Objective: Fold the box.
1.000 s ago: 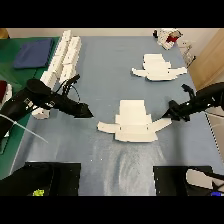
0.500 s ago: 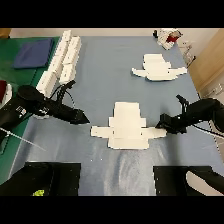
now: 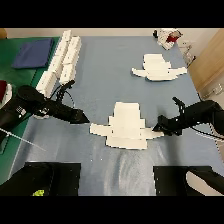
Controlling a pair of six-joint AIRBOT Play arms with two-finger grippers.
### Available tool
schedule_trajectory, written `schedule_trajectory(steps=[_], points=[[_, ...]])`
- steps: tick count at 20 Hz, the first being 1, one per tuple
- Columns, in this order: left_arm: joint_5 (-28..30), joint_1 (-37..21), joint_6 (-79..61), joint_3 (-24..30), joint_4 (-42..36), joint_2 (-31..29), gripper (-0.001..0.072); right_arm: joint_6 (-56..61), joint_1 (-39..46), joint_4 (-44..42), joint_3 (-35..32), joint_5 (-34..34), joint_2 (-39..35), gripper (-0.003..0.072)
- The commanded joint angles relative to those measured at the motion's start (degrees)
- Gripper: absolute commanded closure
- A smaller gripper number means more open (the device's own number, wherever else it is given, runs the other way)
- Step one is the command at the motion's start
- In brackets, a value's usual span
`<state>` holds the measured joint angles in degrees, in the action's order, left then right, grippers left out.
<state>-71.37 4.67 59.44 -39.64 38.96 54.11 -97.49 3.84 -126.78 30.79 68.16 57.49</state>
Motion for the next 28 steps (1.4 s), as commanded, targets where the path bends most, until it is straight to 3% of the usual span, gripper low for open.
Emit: schedule_trajectory(steps=[1,5,7,9,11,14,19,23,28], points=[[0.4,0.0,0.0,0.0,0.0,0.5,0.0697,-2.6,-0.5,-3.0,-0.1,-1.5,0.0,0.0531],[0.5,-0.1,0.0,0.0,-0.4,2.5,0.0696,-2.6,-5.3,-3.1,-0.1,-4.5,0.0,0.0535],[1.0,-0.1,0.0,-0.1,-0.5,3.0,0.0696,-2.7,-6.6,-2.9,-0.1,-4.7,0.0,0.0676],[1.5,-0.1,0.0,-0.5,-0.4,3.1,0.0684,-3.5,-7.8,-2.9,-0.1,-4.6,-0.1,0.0683],[1.7,-0.1,0.2,-1.5,-0.4,3.1,0.0263,-4.9,-10.3,-2.8,-0.6,-4.2,-0.6,0.0683],[-1.3,-1.2,0.2,-3.5,0.3,3.1,0.0267,-5.1,-16.3,-2.3,-4.8,-5.6,-6.5,0.0684],[-2.6,-5.2,-1.4,-2.6,2.0,4.3,0.0267,-5.0,-23.1,-2.1,-14.5,-14.0,-20.7,0.0683],[-2.7,-4.3,-5.0,-0.9,0.1,10.3,0.0267,-5.0,-23.2,-2.0,-15.2,-15.1,-23.3,0.0683],[-0.3,0.5,-12.3,-1.4,-7.5,20.0,0.0268,-5.0,-23.2,-2.0,-15.2,-15.2,-23.2,0.0683]])
